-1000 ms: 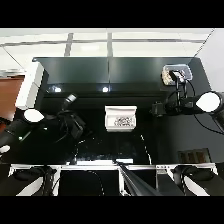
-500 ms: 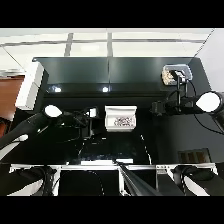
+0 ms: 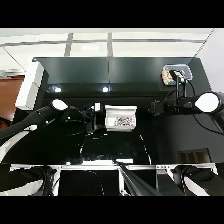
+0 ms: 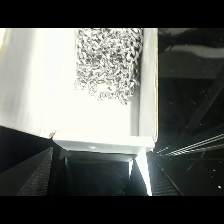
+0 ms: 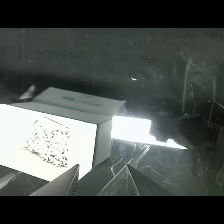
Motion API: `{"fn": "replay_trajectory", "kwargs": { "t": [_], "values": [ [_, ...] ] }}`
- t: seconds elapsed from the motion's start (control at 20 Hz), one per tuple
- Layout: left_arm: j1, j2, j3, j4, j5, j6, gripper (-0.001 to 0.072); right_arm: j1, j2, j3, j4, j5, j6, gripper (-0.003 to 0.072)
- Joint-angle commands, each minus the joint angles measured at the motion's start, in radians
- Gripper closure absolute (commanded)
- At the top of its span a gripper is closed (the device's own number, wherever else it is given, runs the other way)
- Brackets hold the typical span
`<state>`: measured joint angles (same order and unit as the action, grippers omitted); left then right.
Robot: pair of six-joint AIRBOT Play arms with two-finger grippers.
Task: Fold the box and place the chain.
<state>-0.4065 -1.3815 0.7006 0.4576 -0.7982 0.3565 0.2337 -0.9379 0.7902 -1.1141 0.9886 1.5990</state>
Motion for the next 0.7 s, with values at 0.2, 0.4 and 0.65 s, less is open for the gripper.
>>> {"fn": "replay_trajectory", "kwargs": {
  "t": [0.2, 0.4, 0.65],
  "values": [
    [-0.017, -0.018, 0.021, 0.028, -0.022, -0.005, -0.0002, 0.006, -0.001, 0.0, 0.002, -0.049, 0.002, 0.0335],
    [-0.037, -0.018, 0.021, 0.054, -0.008, -0.009, -0.0002, 0.006, -0.001, 0.0, 0.002, -0.052, 0.002, 0.0335],
    [-0.047, -0.019, 0.021, 0.038, 0.011, -0.011, -0.0001, 0.006, -0.013, 0.0, 0.007, -0.058, 0.002, 0.0335]
  ]
}}
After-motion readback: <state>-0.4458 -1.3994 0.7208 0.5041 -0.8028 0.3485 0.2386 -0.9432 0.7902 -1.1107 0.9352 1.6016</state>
